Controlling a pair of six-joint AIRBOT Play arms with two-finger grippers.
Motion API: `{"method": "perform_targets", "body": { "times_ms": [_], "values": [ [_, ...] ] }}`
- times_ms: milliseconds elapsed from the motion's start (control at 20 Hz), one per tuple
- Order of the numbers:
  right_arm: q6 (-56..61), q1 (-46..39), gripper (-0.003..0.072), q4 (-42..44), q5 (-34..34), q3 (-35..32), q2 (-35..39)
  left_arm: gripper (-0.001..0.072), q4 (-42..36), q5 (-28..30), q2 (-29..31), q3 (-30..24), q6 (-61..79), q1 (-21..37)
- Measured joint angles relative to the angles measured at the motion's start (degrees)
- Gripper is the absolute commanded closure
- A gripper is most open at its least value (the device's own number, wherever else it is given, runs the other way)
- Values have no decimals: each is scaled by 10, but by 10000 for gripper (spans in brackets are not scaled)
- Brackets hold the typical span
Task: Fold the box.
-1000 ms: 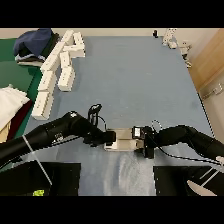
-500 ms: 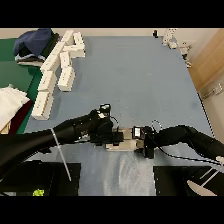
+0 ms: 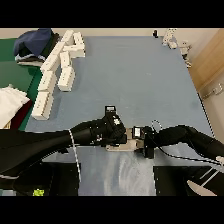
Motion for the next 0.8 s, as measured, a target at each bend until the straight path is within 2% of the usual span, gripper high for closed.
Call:
{"method": "perform_targets", "body": {
  "times_ms": [50, 500, 550, 600, 650, 800],
  "values": [
    [0, 0, 173, 0, 0, 0, 0, 700, 5, -4, -3, 1, -7, -3],
    [0, 0, 173, 0, 0, 0, 0, 694, 18, -9, -9, 3, -31, -12],
    [0, 0, 173, 0, 0, 0, 0, 639, 18, -9, -9, 3, -31, -13],
    [0, 0, 173, 0, 0, 0, 0, 372, 17, -6, -10, 3, -28, -13],
    [0, 0, 173, 0, 0, 0, 0, 216, 14, 9, -12, 2, -24, -13],
    [0, 0, 173, 0, 0, 0, 0, 233, 10, 0, -9, 6, -20, -14]
  ]
}}
